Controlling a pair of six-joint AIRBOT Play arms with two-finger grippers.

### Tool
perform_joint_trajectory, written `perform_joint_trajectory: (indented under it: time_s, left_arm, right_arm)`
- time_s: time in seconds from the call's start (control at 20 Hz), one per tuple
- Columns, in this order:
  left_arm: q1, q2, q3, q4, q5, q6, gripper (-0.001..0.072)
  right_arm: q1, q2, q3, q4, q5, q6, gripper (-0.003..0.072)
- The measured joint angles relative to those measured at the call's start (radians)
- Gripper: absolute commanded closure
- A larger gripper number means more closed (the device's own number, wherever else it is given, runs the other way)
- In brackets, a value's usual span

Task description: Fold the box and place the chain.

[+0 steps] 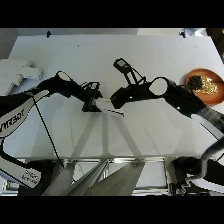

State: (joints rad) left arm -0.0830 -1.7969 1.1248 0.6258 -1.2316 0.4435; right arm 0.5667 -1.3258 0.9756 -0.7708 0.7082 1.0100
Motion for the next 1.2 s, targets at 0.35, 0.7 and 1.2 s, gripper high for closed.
perform_joint_trajectory:
  time_s: [0.35, 0.7, 1.2]
  left_arm:
    - [0.000, 0.000, 0.000, 0.000, 0.000, 0.000, 0.0315]
    - [0.000, 0.000, 0.000, 0.003, 0.000, 0.005, 0.0315]
    - [0.000, 0.000, 0.000, 0.001, -0.008, -0.006, 0.0315]
  right_arm:
    - [0.000, -0.063, -0.065, 0.087, -0.069, 0.100, 0.0672]
    - [0.027, -0.071, -0.088, 0.075, -0.085, 0.116, 0.0673]
    - [0.048, -0.035, -0.111, 0.032, -0.147, 0.115, 0.0367]
